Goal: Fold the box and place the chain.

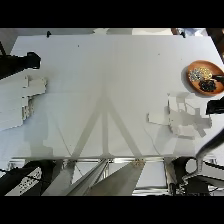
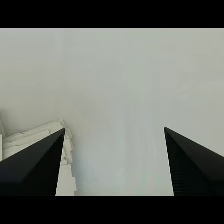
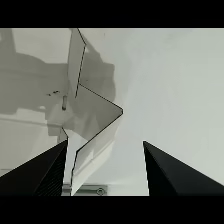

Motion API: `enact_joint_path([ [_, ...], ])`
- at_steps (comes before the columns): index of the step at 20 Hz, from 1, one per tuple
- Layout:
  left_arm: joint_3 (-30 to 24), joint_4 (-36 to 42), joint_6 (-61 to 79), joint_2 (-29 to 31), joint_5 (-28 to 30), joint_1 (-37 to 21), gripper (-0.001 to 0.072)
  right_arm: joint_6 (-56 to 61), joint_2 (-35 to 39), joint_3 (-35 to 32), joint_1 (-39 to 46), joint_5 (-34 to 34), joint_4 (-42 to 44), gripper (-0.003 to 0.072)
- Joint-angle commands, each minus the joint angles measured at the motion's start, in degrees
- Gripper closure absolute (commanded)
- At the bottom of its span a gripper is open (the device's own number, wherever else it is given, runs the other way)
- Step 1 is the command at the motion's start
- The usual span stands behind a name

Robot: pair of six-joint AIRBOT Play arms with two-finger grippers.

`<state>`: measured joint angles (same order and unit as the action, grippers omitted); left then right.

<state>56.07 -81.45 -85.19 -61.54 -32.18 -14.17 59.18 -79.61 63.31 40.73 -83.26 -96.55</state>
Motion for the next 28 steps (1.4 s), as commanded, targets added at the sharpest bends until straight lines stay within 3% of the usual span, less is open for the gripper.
enact_joint_path([
  [1,0.04,-0.02,0.00,-0.04,0.00,-0.02,0.0012,0.81,-0.04,-1.53,1.55,-0.42,-0.66,0.0162],
  [6,0.04,-0.02,0.00,-0.04,0.00,-0.02,0.0012,1.68,-1.92,-5.40,1.53,1.55,-1.20,0.0190],
  [8,0.04,-0.02,0.00,-0.04,0.00,-0.02,0.0012,5.03,-3.82,-5.62,1.53,1.64,-1.95,0.0355],
  [10,0.04,-0.02,0.02,-0.04,0.00,-0.02,0.0012,5.42,-5.05,-5.62,1.53,1.36,-1.77,0.0631],
  [11,0.04,-0.02,0.00,-0.04,0.00,-0.02,0.0012,5.31,-5.09,-5.62,1.53,1.40,-1.70,0.0676],
  [15,0.04,-0.02,0.02,-0.04,0.00,-0.02,0.0012,4.22,-4.52,-5.60,1.53,0.52,1.79,0.0678],
  [19,0.04,-0.02,0.02,-0.04,0.00,-0.02,0.0012,-6.27,-4.02,-5.60,1.53,-1.88,17.42,0.0678],
  [24,0.04,-0.02,0.02,-0.04,0.00,-0.02,0.0012,-13.77,-4.02,-5.60,1.46,-0.24,37.18,0.0678],
  [28,0.04,-0.02,0.00,-0.04,0.00,-0.02,0.0012,-16.22,-4.26,-5.64,-2.71,1.64,42.21,0.0678],
])
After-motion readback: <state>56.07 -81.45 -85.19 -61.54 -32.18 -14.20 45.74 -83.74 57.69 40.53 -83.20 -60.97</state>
